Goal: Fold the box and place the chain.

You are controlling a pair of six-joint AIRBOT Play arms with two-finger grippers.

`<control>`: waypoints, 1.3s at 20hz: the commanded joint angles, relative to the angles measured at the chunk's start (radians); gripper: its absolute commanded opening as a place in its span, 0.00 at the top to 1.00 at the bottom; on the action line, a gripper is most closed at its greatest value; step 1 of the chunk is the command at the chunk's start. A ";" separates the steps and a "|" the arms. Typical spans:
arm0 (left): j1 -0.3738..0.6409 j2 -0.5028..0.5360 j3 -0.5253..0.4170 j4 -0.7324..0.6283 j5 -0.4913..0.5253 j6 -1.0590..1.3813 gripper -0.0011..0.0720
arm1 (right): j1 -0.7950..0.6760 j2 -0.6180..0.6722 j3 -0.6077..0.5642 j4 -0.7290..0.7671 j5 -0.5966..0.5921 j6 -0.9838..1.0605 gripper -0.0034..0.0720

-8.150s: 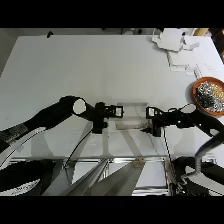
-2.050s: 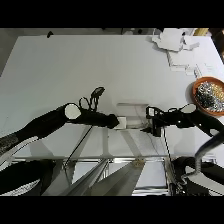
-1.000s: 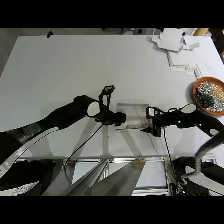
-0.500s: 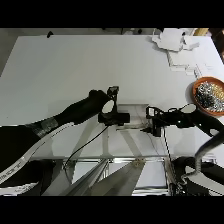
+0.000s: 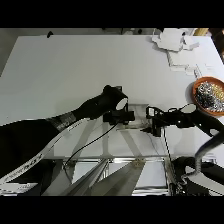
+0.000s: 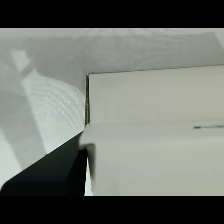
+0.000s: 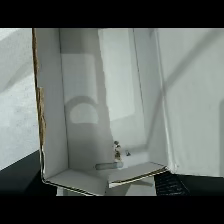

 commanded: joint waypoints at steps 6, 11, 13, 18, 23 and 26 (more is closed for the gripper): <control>-0.002 -0.078 0.085 0.002 -0.120 -0.011 0.54 | 0.000 0.000 0.000 0.000 0.000 0.000 0.26; -0.002 -0.078 0.084 0.036 -0.120 -0.011 0.54 | 0.000 0.000 0.000 0.000 0.000 0.000 0.26; -0.002 -0.078 0.084 0.051 -0.120 -0.011 0.54 | 0.000 0.000 0.000 0.000 0.000 -0.001 0.26; 0.000 -0.081 0.069 0.073 -0.111 -0.011 0.54 | 0.000 0.000 0.000 0.000 0.000 0.000 0.26; 0.000 -0.082 0.060 0.080 -0.097 -0.011 0.56 | 0.000 0.000 0.000 0.000 0.000 -0.001 0.26; 0.000 -0.084 0.050 0.079 -0.077 -0.011 0.65 | 0.000 0.000 0.000 0.000 0.000 0.000 0.26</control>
